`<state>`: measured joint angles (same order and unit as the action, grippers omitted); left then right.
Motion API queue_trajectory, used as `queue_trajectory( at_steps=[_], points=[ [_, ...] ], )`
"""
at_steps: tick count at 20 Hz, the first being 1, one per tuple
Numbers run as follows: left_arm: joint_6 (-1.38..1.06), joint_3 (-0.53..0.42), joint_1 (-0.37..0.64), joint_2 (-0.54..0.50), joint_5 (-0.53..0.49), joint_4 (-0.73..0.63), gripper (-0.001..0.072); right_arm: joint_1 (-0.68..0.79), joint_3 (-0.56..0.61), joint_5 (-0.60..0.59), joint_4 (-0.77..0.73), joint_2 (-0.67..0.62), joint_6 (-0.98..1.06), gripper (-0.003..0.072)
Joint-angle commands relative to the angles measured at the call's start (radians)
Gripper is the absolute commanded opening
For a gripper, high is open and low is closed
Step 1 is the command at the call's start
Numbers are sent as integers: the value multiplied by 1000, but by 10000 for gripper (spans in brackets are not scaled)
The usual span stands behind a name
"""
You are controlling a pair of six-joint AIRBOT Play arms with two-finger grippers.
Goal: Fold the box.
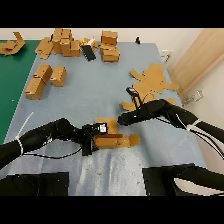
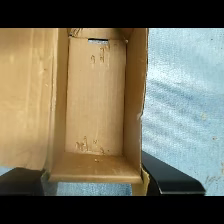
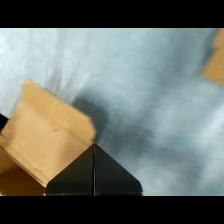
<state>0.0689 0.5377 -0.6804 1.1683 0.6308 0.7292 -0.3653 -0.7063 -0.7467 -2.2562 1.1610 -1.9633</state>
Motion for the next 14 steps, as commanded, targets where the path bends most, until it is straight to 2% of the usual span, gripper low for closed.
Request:
queue_trajectory(
  at_steps=[1,5,7,9,11,12,13,14],
  points=[
    [0,0,1,-1,0,0,416,68,-7,-20,130,-82,36,4],
    [0,0,0,-1,-1,0,416,25,-3,-81,169,-136,-9,3],
    [0,0,1,-1,0,0,416,-26,28,-117,235,-197,-9,3],
    [0,0,0,-1,0,0,416,-97,101,-182,293,-288,-18,3],
    [0,0,1,-1,-2,0,416,-178,189,-276,298,-374,-177,5],
    [0,0,0,0,0,0,416,-219,229,-286,306,-410,-245,29],
    [0,0,0,-1,0,0,416,-246,260,-261,330,-436,-295,263],
    [0,0,1,-1,0,0,416,-261,282,-225,361,-447,-348,564]
  ],
)
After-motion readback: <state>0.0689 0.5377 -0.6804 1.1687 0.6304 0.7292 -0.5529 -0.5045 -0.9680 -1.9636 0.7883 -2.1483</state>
